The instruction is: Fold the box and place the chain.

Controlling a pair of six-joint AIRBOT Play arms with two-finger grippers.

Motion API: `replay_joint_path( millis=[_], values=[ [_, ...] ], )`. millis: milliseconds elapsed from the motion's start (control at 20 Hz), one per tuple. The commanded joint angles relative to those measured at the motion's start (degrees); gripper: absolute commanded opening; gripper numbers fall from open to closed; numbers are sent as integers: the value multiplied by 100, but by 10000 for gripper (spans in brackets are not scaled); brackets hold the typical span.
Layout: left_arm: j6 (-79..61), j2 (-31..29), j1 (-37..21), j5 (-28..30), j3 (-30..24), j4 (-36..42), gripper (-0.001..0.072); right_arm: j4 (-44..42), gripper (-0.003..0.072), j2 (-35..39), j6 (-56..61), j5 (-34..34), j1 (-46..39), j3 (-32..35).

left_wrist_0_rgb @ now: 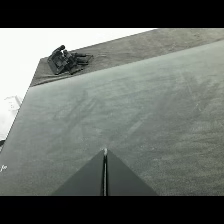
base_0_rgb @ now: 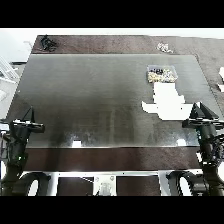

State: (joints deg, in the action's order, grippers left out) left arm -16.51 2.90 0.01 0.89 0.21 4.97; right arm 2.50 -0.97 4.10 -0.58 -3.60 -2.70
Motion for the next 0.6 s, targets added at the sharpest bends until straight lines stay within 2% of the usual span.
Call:
replay_joint_path(
  millis=[0, 50, 150, 250, 450, 550],
  values=[
    [-2, -4, 4, -2, -2, 0, 21, 42, 303, -2, -24, 125, 4, 2],
    [-2, -4, 4, 0, -2, 0, 21, 35, 379, -7, -20, 125, 4, 0],
    [-2, -4, 2, 0, -2, 0, 21, -9, 379, -144, 7, 122, -4, -76],
    [-2, -4, 4, 0, -2, 0, 21, -50, 380, -671, 22, 59, -33, -361],
    [-2, -4, 2, 0, 0, 0, 21, -37, 382, -2881, 20, 155, -588, -1495],
    [-2, -4, 2, 0, 0, 0, 21, -31, 383, -4111, 57, 949, -1200, -2151]
  ],
)
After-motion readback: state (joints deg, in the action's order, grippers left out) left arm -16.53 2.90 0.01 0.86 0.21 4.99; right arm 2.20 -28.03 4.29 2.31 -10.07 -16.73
